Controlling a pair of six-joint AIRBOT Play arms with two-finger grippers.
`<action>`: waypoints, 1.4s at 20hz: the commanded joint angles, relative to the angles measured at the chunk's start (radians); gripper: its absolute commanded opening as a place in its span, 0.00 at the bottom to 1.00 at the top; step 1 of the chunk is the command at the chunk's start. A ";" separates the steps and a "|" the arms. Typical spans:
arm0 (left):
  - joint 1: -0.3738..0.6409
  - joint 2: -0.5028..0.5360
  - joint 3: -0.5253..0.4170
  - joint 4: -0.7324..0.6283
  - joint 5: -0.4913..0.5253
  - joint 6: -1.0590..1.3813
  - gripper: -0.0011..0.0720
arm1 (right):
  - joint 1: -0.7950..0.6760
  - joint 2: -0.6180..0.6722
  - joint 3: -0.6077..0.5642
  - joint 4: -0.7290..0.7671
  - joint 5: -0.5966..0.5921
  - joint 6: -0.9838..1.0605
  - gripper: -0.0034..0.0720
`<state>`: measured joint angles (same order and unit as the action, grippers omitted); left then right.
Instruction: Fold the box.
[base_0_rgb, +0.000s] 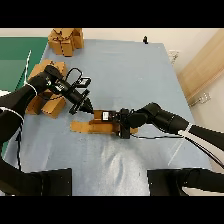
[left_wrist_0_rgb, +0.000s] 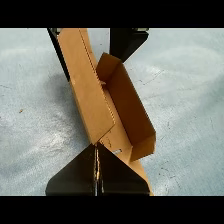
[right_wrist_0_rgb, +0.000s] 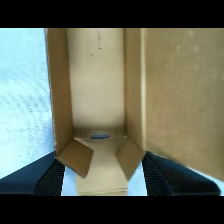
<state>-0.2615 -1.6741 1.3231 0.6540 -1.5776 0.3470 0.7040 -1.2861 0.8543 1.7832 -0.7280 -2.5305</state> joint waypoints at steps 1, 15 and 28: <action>0.000 0.000 0.000 0.001 0.002 0.000 0.03 | -0.002 -0.001 0.000 0.017 -0.026 -0.002 0.97; 0.000 0.000 0.000 0.001 0.006 0.000 0.03 | -0.002 -0.001 0.000 0.099 0.017 -0.002 0.97; 0.000 0.000 0.000 0.001 0.006 0.000 0.03 | -0.002 -0.043 0.000 0.143 0.054 -0.002 0.97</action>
<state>-0.2611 -1.6741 1.3231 0.6579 -1.5730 0.3458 0.7013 -1.3228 0.8543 1.9213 -0.6731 -2.5317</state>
